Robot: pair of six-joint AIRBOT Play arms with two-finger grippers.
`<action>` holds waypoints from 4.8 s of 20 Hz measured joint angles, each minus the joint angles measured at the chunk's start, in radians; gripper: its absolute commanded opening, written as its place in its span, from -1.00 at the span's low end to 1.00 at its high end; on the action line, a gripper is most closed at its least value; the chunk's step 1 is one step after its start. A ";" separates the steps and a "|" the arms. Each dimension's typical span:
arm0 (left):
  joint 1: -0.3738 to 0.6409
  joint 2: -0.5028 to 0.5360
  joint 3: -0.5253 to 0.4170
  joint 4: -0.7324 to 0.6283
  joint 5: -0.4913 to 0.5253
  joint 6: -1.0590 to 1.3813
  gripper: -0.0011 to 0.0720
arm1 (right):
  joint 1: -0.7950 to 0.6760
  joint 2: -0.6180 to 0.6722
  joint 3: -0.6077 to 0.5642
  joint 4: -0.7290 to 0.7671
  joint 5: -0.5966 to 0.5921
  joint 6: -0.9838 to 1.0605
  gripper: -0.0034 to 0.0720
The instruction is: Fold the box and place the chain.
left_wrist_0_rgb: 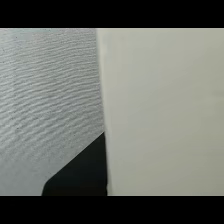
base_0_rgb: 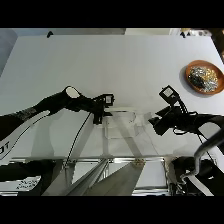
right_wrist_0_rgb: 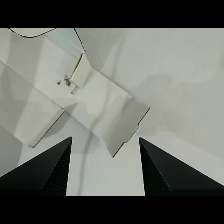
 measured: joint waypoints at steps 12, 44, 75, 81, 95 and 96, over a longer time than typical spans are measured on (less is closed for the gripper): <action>0.000 0.000 0.016 0.036 -0.003 0.001 -0.96 | 0.000 0.000 0.000 0.001 -0.002 -0.023 0.29; -0.032 0.005 0.087 0.189 0.036 -0.139 -0.96 | 0.000 0.000 0.000 0.001 -0.002 -0.023 0.29; -0.037 -0.024 0.101 0.211 0.039 -0.187 -0.94 | 0.000 0.000 0.000 0.005 0.002 -0.023 0.24; -0.037 -0.024 0.101 0.211 0.039 -0.187 -0.94 | 0.006 -0.005 0.000 0.137 -0.043 -0.191 -0.87; -0.037 -0.024 0.101 0.211 0.039 -0.188 -0.94 | 0.269 -0.179 -0.105 0.171 -0.127 -0.627 0.91; -0.037 -0.024 0.101 0.211 0.039 -0.187 -0.94 | 0.292 -0.182 -0.135 0.161 -0.165 -0.633 0.94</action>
